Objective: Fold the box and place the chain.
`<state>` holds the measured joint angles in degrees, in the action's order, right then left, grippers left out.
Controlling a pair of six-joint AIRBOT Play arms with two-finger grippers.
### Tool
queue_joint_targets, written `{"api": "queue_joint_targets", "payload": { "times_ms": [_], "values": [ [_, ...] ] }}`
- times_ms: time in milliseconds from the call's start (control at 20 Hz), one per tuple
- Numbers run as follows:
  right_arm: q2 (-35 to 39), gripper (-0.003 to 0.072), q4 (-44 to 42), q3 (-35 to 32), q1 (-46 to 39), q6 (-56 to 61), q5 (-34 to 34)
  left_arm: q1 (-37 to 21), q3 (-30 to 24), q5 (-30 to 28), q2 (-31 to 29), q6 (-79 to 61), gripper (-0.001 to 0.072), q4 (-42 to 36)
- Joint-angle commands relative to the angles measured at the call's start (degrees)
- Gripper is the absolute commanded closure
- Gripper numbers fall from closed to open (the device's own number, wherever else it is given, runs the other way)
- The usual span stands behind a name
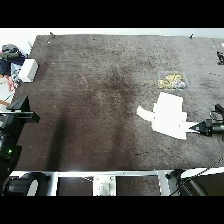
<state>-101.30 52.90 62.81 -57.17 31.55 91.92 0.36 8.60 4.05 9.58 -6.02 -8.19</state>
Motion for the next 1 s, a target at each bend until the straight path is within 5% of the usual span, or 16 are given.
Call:
{"api": "queue_joint_targets", "payload": {
  "times_ms": [0,250,500,950],
  "values": [
    [-1.0,0.0676,-1.2,0.0,1.4,-4.9,6.2,0.0,0.0,0.0,0.0,0.0,0.0698,0.0],
    [2.5,0.0677,-11.5,-4.8,5.5,-4.9,5.9,0.0,0.0,0.0,0.0,0.0,0.0698,0.0],
    [7.6,0.0677,-24.1,-10.8,22.4,-3.8,0.0,0.0,0.0,0.0,0.0,0.0,0.0698,0.0],
    [9.7,0.0677,-38.7,-9.4,52.8,3.3,-28.8,0.0,0.0,0.0,0.0,0.0,0.0698,0.0]
  ]
}}
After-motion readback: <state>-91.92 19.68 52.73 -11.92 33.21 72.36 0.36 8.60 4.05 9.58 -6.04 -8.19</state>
